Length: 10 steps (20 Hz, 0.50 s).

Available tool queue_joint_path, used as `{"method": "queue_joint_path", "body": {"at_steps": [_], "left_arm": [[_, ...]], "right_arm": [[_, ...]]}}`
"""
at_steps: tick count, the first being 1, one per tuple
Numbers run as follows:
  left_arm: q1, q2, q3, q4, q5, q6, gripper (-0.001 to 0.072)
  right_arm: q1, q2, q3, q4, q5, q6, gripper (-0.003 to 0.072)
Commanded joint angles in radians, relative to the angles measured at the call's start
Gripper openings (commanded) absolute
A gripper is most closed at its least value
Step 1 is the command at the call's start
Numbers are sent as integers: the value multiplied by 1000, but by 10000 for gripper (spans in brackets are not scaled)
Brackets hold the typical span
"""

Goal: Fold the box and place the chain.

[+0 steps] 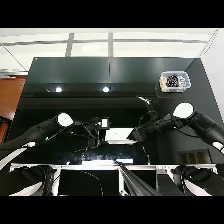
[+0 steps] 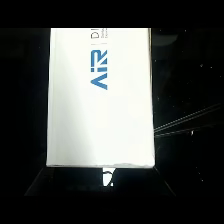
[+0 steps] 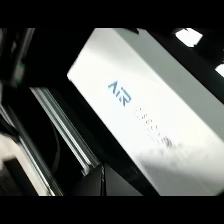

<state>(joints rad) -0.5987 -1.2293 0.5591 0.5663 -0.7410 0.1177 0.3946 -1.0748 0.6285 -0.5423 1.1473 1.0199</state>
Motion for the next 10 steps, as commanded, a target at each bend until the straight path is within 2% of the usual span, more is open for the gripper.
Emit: {"method": "queue_joint_path", "body": {"at_steps": [1,6,10], "left_arm": [[0,0,0,0,0,2,293],[0,0,0,0,1,2,292],[0,0,0,-2,0,2,292]], "right_arm": [[-4,-58,-44,142,-63,23,13],[-4,-146,-45,76,-118,16,13],[-4,-166,-44,65,-125,15,13]]}}
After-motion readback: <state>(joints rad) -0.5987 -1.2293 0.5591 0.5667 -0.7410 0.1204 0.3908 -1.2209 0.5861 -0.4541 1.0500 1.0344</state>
